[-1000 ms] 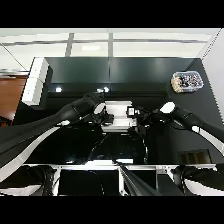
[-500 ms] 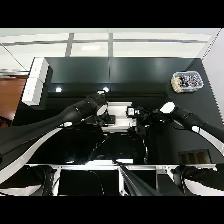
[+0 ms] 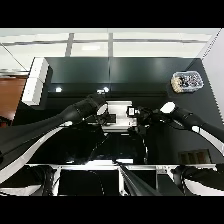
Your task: Fold the box and place the chain.
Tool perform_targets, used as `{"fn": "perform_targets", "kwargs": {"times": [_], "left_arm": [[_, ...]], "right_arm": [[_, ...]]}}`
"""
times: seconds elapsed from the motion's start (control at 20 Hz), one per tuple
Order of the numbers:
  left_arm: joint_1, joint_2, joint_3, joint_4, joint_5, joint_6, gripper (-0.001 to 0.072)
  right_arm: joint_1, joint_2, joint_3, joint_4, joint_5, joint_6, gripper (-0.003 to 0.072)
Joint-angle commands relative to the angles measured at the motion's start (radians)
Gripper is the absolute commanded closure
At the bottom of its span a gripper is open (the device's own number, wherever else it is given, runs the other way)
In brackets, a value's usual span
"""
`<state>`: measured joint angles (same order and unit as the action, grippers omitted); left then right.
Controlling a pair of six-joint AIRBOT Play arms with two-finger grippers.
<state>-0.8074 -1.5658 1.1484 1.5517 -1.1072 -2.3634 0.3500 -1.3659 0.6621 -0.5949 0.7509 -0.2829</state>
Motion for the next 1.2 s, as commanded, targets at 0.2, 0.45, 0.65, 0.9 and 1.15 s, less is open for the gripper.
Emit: {"fn": "perform_targets", "kwargs": {"times": [0.2, 0.45, 0.65, 0.9, 1.15], "left_arm": [[0.004, 0.001, 0.002, 0.007, 0.001, -0.002, 0.0304], [0.006, 0.000, 0.001, 0.008, 0.017, -0.002, 0.0521], [0.005, 0.000, 0.001, 0.007, 0.052, -0.001, 0.0680], [0.006, 0.000, 0.001, 0.008, 0.047, 0.004, 0.0680], [0.005, 0.000, 0.001, 0.012, 0.032, 0.034, 0.0680]], "right_arm": [[0.001, 0.000, 0.000, 0.000, 0.001, 0.000, 0.0515], [0.001, 0.000, 0.000, 0.000, 0.001, -0.001, 0.0515], [0.001, 0.000, 0.000, 0.000, 0.001, -0.001, 0.0515], [0.000, 0.007, 0.000, -0.032, -0.044, 0.070, -0.0034], [-0.002, 0.087, 0.000, -0.187, 0.021, 0.183, -0.0033]]}}
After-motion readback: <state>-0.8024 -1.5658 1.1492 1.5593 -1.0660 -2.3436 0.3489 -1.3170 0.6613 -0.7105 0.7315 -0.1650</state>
